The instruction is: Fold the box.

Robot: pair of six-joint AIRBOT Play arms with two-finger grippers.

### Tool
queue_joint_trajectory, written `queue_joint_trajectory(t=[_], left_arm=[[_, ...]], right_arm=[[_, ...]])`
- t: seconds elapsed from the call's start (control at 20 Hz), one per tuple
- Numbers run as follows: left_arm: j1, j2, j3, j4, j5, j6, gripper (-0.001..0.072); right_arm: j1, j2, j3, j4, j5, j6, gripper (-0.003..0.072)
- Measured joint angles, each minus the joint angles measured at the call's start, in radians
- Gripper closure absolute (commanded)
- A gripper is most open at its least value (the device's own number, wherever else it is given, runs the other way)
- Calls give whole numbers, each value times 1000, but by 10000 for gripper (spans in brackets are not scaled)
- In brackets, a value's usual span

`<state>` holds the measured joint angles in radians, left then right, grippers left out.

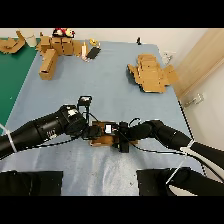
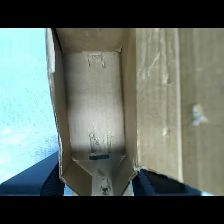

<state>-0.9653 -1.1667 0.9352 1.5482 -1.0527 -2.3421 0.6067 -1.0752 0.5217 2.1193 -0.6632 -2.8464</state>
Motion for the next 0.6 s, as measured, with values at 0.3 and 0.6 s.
queue_joint_trajectory(t=[0.3, 0.6], left_arm=[[0, 40, 0, 36, -127, 17, 699], [48, 77, -33, -72, -164, 365, 699]], right_arm=[[0, 0, 0, 0, 0, 0, 190], [0, 0, 0, 0, 0, 0, 190]])
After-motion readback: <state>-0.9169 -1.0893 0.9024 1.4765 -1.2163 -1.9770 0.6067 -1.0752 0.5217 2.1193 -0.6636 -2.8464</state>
